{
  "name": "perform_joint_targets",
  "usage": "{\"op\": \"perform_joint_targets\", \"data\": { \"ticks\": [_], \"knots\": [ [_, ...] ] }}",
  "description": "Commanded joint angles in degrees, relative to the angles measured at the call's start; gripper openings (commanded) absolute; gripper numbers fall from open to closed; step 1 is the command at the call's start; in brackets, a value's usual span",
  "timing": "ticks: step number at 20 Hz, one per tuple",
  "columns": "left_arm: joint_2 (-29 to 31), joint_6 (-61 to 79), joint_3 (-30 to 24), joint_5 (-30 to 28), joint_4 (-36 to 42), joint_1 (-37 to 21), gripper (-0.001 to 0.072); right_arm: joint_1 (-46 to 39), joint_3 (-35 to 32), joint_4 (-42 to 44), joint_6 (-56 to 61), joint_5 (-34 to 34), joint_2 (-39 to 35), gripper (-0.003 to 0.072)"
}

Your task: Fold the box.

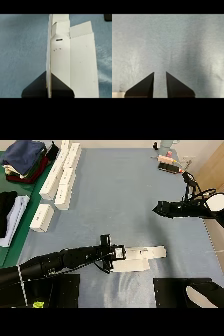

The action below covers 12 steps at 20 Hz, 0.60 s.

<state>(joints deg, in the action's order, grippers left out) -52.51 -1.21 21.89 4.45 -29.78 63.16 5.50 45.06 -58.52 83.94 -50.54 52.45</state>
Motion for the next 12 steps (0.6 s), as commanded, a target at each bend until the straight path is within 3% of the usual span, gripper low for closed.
{"op": "perform_joint_targets", "data": {
  "ticks": [1,5,12],
  "knots": [
    [0.3,-1.9,0.1,3.5,0.1,-1.6,0.0014,0.0,0.0,0.0,0.0,-0.8,0.0,0.0238],
    [0.3,-3.4,0.4,4.1,0.2,-5.1,0.0014,0.0,0.0,0.0,0.0,-3.7,0.0,0.0221],
    [-0.9,-1.5,4.2,18.1,-0.1,-14.7,0.0014,0.0,0.0,0.0,0.1,-3.5,0.0,0.0221]
  ]
}}
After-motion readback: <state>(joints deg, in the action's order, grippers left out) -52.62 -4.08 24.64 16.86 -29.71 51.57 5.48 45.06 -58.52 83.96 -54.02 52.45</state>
